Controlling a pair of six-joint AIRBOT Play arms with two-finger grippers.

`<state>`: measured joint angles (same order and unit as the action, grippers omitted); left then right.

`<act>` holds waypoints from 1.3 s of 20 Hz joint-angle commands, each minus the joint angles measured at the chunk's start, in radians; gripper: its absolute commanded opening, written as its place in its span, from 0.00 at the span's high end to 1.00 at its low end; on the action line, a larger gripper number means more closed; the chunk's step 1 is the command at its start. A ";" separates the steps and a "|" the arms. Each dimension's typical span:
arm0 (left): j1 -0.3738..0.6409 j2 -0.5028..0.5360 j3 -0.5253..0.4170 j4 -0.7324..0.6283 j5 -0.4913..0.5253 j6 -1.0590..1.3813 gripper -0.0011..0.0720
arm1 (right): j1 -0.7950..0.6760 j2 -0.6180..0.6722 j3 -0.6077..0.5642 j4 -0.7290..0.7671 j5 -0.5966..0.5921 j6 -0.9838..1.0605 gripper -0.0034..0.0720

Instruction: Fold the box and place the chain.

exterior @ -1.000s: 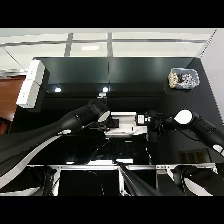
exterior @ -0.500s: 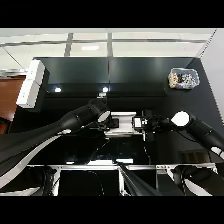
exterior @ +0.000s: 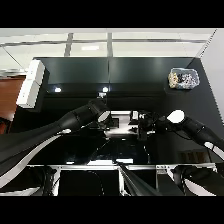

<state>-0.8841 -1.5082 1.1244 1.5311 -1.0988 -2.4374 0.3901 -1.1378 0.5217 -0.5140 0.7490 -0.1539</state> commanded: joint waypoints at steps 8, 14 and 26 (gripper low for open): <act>0.000 0.000 0.001 0.001 -0.003 0.000 0.95 | -0.121 0.121 0.075 -0.136 0.205 0.739 0.93; 0.000 0.000 0.000 0.001 -0.008 0.003 0.95 | -0.711 0.200 0.084 -0.320 0.300 1.286 0.93; 0.000 0.000 0.000 0.000 -0.006 0.003 0.95 | -0.451 -0.101 -0.041 -0.084 0.335 1.159 0.93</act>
